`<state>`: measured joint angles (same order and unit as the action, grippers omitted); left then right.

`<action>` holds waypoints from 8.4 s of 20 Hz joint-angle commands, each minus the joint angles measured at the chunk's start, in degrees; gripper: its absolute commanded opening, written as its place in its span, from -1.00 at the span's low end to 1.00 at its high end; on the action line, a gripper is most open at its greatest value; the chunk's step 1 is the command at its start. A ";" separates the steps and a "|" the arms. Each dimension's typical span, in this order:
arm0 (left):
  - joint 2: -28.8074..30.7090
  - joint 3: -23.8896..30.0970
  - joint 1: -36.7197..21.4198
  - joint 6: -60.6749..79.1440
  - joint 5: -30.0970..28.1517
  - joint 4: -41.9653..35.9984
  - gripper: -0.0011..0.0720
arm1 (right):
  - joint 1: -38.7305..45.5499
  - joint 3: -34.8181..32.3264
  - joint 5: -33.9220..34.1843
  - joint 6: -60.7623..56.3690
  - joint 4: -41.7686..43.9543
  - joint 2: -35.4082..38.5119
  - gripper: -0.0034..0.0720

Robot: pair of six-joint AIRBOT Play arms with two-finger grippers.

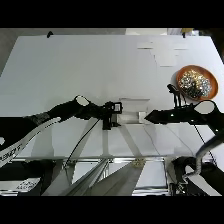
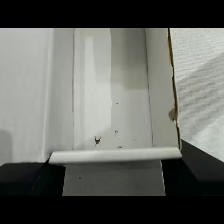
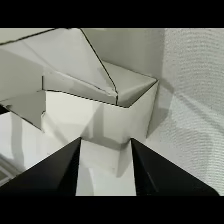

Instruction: Fold the box and place the chain.

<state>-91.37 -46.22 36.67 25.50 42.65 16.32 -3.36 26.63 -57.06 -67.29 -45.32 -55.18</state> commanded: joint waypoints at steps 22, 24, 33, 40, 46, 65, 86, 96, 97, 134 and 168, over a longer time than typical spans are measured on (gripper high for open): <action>0.04 -0.02 -0.02 0.02 0.00 0.02 -0.51 | -30.25 20.15 -2.67 -61.92 -42.53 -20.04 -0.15; 0.04 -0.02 -0.02 0.02 0.00 0.00 -0.51 | -30.25 20.15 -3.52 -61.96 -42.51 -21.05 -0.15; 0.04 -0.02 -0.02 0.02 0.00 0.00 -0.51 | -30.21 20.13 -4.04 -61.81 -42.53 -22.05 -0.74; 0.04 -0.02 -0.02 0.02 0.00 0.00 -0.51 | -30.21 20.15 -3.58 -59.65 -42.60 -22.05 -0.43; 0.04 -0.02 -0.02 0.02 -0.02 0.00 -0.51 | -30.18 20.13 -4.04 -60.26 -44.28 -22.49 -0.42; 0.04 -0.02 -0.02 0.02 0.00 0.00 -0.51 | -30.21 20.15 -8.13 -47.60 -46.62 -16.81 0.00; 0.04 -0.02 -0.02 0.02 0.02 0.00 -0.51 | 21.42 40.98 -2.89 -16.85 -46.69 -24.68 -0.23; 0.04 -0.02 -0.02 0.02 0.02 0.00 -0.51 | 27.23 40.98 2.69 -15.28 -44.81 -33.22 -0.28; 0.04 -0.02 -0.02 0.02 0.02 0.00 -0.51 | 27.23 40.98 2.69 -15.28 -44.78 -34.01 -0.28; 0.04 -0.02 -0.02 0.02 0.00 0.00 -0.51 | 27.21 40.96 -17.16 -6.91 -21.51 2.86 -0.86; 0.04 -0.02 -0.02 0.02 0.02 0.02 -0.51 | -27.04 14.03 9.73 -15.26 -18.21 8.33 -0.86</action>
<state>-91.33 -46.22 36.67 25.50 42.68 16.32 -30.30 43.77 -52.45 -82.13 -62.70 -44.49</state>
